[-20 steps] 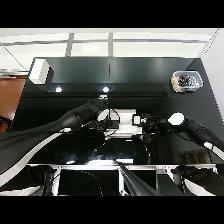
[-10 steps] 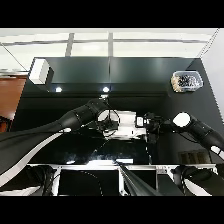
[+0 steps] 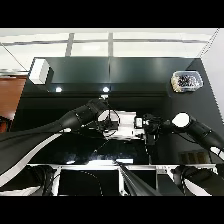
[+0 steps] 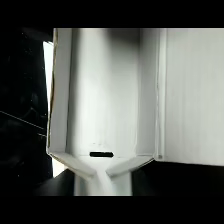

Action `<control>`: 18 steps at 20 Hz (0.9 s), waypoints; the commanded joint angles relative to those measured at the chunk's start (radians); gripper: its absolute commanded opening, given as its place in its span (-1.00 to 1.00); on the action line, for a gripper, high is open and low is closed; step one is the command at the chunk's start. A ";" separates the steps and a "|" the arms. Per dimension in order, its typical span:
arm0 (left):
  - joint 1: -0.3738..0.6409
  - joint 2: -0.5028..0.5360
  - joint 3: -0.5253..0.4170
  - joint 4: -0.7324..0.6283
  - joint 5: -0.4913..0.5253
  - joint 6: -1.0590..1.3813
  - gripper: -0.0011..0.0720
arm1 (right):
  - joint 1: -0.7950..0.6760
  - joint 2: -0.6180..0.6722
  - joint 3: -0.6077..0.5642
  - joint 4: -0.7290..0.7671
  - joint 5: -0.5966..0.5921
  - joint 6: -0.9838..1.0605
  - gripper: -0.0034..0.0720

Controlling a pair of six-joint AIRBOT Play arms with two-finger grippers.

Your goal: Fold the box and place the chain.

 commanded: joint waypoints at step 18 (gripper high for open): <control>0.000 0.000 0.001 0.000 0.001 0.000 -0.90 | 0.017 -0.077 0.001 0.220 -0.031 0.056 -0.55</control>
